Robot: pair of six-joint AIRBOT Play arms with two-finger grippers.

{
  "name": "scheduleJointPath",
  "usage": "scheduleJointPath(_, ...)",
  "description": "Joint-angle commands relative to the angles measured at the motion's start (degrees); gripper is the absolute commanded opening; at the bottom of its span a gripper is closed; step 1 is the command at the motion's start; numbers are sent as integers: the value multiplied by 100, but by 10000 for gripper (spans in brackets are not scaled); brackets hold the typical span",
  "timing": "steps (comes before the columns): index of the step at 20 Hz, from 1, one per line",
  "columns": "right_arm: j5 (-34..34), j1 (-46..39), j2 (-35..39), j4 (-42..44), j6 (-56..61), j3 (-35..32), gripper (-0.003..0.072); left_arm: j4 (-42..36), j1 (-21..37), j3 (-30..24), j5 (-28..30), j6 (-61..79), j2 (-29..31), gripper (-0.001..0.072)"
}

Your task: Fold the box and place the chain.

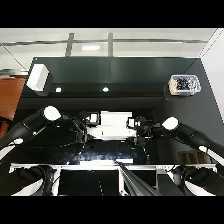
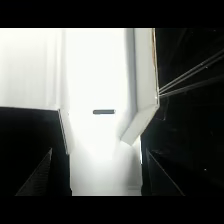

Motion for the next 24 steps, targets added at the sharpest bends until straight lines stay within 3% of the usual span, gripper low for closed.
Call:
scheduleJointPath(1, -2, 4, 0, 2, 2, 0, 410, -184, -52, 0, 52, 350, -186, 694)
scheduleJointPath(5, -2, 4, 0, 2, 2, 2, 409, -188, -52, 0, 63, 350, -407, 691)
scheduleJointPath(8, -2, 4, 0, 2, 2, 2, 409, -249, -55, 0, 42, 345, -407, 597)
scheduleJointPath(9, -2, 4, 0, 2, 2, 2, 409, -251, -52, 0, 42, 345, -407, 597)
scheduleJointPath(12, -4, 4, 0, 2, 2, 0, 409, -251, -55, 0, 26, 348, -407, 397)
scheduleJointPath(24, -4, 4, 0, 2, 2, 0, 409, -308, -380, 0, 304, 302, -407, 402)
